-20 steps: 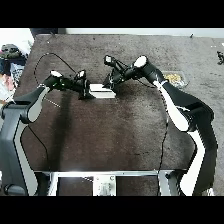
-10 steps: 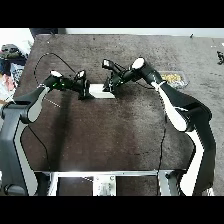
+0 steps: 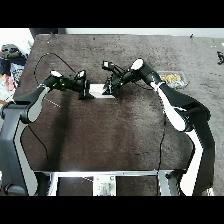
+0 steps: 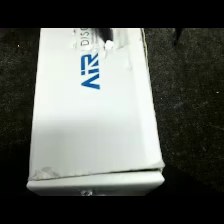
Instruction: Fold the box and place the chain.
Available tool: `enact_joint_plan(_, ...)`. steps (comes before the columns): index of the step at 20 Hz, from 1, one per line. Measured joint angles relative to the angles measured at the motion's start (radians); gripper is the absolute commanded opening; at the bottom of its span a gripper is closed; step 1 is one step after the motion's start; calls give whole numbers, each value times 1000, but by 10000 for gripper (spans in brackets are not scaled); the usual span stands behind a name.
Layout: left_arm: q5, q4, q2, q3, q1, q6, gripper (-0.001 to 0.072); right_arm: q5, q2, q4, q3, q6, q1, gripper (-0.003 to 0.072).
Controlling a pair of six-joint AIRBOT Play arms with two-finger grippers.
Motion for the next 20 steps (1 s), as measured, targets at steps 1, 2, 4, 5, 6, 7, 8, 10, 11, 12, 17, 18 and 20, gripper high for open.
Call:
enact_joint_plan(1, 0, 0, 0, 0, 0, 0, 367, 4, 0, 14, 0, 1, -3, 347)
enact_joint_plan(2, 0, 0, 0, 0, 0, 0, 367, 7, 2, 36, 0, 1, -8, 347)
enact_joint_plan(4, 0, 0, 0, 0, 0, 0, 367, 10, 9, 102, 0, 1, -21, 347)
enact_joint_plan(5, 0, 0, 0, 0, 0, 0, 367, 13, 10, 133, 0, 1, -27, 347)
enact_joint_plan(6, 0, 0, 0, 0, 0, 0, 367, 20, 10, 155, 0, 1, -35, 345)
enact_joint_plan(7, 0, 0, 0, 0, 0, 0, 367, 27, 12, 174, 0, 1, -42, 298)
enact_joint_plan(8, 0, 0, 0, 0, 0, 0, 367, 31, 13, 192, 0, 1, -47, 114)
enact_joint_plan(10, 0, 0, 0, 0, 0, 0, 367, 46, 10, 207, 0, 3, -51, 13)
enact_joint_plan(11, 0, 0, 0, 0, 0, 0, 367, 48, 7, 213, 0, 4, -52, 12)
enact_joint_plan(12, 0, 0, 0, 0, 0, 0, 367, 52, 0, 214, 0, 6, -54, 12)
enact_joint_plan(17, 2, 0, 0, 0, 0, 0, 367, 81, -54, 180, 0, 63, -56, 12)
enact_joint_plan(18, 2, 0, 0, 0, 0, 0, 367, 85, -63, 168, 0, 74, -56, 12)
enact_joint_plan(20, 3, -1, 0, 0, 0, 0, 367, 96, -77, 155, 0, 88, -57, 13)
